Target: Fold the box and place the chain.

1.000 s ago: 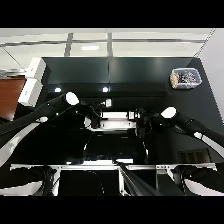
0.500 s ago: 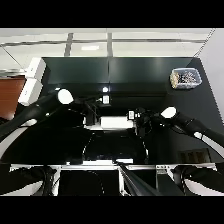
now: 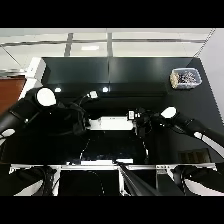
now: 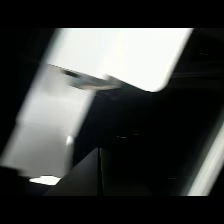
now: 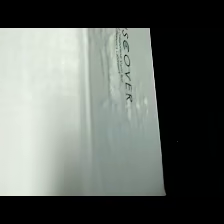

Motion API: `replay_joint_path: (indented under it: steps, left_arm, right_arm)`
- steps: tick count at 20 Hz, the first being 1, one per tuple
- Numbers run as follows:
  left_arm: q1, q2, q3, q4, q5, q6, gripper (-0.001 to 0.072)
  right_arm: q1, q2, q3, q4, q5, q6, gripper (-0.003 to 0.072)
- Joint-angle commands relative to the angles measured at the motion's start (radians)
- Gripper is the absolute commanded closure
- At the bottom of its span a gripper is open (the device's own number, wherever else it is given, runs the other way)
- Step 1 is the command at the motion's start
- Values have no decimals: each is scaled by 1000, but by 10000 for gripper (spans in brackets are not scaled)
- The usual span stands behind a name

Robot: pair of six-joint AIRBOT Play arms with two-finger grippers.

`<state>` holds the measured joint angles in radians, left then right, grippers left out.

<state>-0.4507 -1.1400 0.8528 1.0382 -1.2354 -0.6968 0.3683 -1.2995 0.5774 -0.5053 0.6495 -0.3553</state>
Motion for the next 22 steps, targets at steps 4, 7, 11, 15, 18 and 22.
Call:
replay_joint_path:
  steps: [4,7,11,15,18,22]
  left_arm:
    - [-194,5,-208,-289,198,53,686]
    - [-244,5,-203,-304,497,63,684]
    - [-208,5,-173,-298,685,100,683]
    - [-152,-2,-138,-297,814,99,683]
    - [-121,-57,-113,-286,836,99,683]
    - [-105,-183,-42,-267,743,99,683]
  right_arm:
    - [0,0,0,0,1,0,219]
    - [0,0,0,0,1,0,219]
    - [0,0,0,0,1,0,219]
    - [0,0,0,0,2,0,219]
    - [0,0,0,0,2,0,225]
    - [0,0,0,-1,2,0,383]
